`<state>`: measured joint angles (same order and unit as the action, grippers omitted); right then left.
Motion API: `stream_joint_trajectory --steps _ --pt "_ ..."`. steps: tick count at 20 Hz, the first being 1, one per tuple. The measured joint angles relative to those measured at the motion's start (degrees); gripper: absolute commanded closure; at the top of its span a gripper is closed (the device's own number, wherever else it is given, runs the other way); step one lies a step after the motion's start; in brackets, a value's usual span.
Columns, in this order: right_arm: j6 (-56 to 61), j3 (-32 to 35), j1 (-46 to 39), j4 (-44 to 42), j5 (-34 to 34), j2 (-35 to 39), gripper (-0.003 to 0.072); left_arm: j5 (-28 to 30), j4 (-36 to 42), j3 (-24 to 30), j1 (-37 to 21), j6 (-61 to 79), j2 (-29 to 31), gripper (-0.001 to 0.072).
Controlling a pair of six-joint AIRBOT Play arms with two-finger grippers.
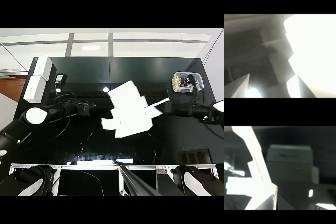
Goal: Fold the box and place the chain.
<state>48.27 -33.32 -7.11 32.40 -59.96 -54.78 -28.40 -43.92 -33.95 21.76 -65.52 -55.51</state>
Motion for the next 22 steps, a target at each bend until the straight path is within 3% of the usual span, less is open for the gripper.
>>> stream_joint_trajectory --steps 3,8,15,22 --pt "-0.8 5.1 7.9 -0.3 7.6 5.6 0.0647 -7.6 4.2 -2.9 -3.5 -1.1 -4.7 0.0017" --pt "-1.2 9.9 14.8 -0.8 14.8 9.2 0.0647 -24.1 16.6 -4.4 -10.0 12.1 -15.6 0.0018" --pt "-0.7 11.0 16.6 -1.6 16.7 10.0 0.0647 -30.9 26.0 -8.4 -8.7 29.7 -30.6 0.0017" --pt "0.0 11.1 16.8 -1.7 15.7 10.1 0.0647 -41.6 25.0 -15.2 -8.0 40.3 -39.2 0.0018"
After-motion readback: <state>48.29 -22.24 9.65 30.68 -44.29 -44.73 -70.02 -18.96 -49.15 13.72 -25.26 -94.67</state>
